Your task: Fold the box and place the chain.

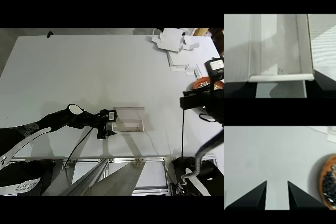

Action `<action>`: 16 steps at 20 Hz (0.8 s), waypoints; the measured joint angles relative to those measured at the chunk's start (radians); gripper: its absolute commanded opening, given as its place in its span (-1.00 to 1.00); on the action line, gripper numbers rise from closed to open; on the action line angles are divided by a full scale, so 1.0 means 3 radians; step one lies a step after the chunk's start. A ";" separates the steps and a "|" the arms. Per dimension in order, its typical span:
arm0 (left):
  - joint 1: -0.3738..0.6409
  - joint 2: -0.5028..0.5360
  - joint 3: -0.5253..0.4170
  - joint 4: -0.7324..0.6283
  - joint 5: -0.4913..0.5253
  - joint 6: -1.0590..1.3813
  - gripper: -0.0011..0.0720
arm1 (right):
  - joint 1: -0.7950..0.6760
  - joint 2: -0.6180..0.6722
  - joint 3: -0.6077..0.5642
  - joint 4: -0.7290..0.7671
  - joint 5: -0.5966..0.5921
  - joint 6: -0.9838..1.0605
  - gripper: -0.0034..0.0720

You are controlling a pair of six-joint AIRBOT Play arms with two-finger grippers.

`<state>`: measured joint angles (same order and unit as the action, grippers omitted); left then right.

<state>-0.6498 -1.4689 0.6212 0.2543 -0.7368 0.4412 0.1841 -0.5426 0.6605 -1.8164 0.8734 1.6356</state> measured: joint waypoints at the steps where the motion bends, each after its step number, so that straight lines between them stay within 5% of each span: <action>1: 0.0000 0.0000 0.0000 0.0000 0.0000 0.0000 -0.06 | -0.0211 -0.0039 0.0000 0.0014 -0.0057 -0.0056 -0.13; 7: 0.0000 0.0000 0.0000 0.0000 0.0000 -0.0001 -0.06 | -0.1134 -0.0512 0.0047 0.0155 -0.0328 -0.0211 -0.13; 16: 0.0000 0.0000 0.0000 0.0000 0.0000 -0.0001 -0.06 | -0.1409 -0.1330 0.0064 0.0156 -0.0440 -0.0245 -0.14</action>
<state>-0.6498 -1.4689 0.6212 0.2543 -0.7368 0.4408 -0.2386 -0.9417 0.6796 -1.7695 0.7414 1.5620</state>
